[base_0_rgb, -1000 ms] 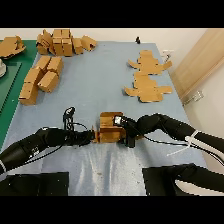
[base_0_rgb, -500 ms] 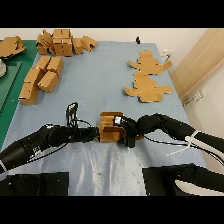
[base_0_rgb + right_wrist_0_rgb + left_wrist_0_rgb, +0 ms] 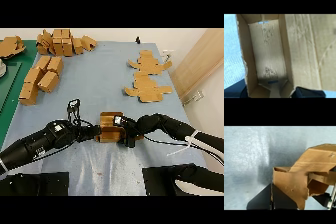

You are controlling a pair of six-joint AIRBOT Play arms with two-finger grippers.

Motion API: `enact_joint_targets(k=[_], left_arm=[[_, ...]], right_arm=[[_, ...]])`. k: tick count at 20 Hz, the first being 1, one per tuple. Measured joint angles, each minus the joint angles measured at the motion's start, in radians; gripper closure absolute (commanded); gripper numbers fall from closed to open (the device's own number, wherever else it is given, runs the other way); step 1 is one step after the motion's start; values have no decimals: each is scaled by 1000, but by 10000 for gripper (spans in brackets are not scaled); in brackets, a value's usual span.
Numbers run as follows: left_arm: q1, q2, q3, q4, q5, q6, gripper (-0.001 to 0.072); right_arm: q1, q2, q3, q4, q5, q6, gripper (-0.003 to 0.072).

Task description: Fold the box.

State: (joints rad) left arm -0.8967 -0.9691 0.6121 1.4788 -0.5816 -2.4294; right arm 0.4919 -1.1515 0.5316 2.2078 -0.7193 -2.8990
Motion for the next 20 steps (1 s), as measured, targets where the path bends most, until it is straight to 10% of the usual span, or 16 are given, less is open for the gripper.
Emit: enact_joint_targets(k=[20], left_arm=[[10,-4,10,24,14,-12,699]], right_arm=[[0,0,0,0,0,0,89]])
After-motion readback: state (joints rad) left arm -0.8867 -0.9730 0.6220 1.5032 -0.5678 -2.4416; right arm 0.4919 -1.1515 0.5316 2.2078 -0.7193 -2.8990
